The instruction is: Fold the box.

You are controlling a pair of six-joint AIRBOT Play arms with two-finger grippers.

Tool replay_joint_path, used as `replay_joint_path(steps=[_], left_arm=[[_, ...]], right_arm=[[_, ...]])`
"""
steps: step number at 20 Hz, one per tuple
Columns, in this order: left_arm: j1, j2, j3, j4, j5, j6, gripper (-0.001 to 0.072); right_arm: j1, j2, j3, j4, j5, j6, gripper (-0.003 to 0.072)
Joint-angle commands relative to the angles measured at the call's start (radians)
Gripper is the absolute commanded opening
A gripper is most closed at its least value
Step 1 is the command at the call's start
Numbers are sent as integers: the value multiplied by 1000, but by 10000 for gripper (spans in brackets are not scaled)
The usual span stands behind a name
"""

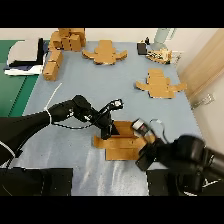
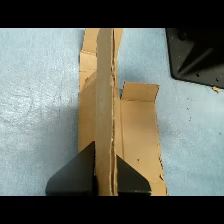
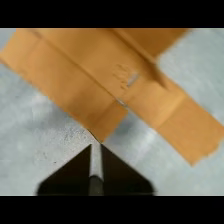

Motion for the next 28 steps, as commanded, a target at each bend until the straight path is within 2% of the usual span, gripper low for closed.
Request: replay_joint_path(steps=[1, 3, 9, 21, 24, 27, 28], left_arm=[[0, 0, 1, 1, 1, 0, 16], [0, 0, 1, 1, 0, 0, 15], [-1, 0, 1, 1, 0, 0, 16], [-1, 0, 1, 1, 0, 0, 16], [-1, 0, 1, 1, 0, 0, 15], [-1, 0, 1, 1, 0, 0, 16], [-2, 0, 1, 1, 0, 0, 16]], right_arm=[[220, -31, -113, -175, 217, -12, 657], [222, -105, -115, -226, 261, -11, 664], [221, -240, -115, -370, 266, -11, 660], [221, -244, -47, -463, 249, 0, 653], [221, -244, -46, -409, 251, 5, 654], [219, -243, -37, -447, 238, 8, 680], [208, -235, -29, -458, 229, 9, 720]])
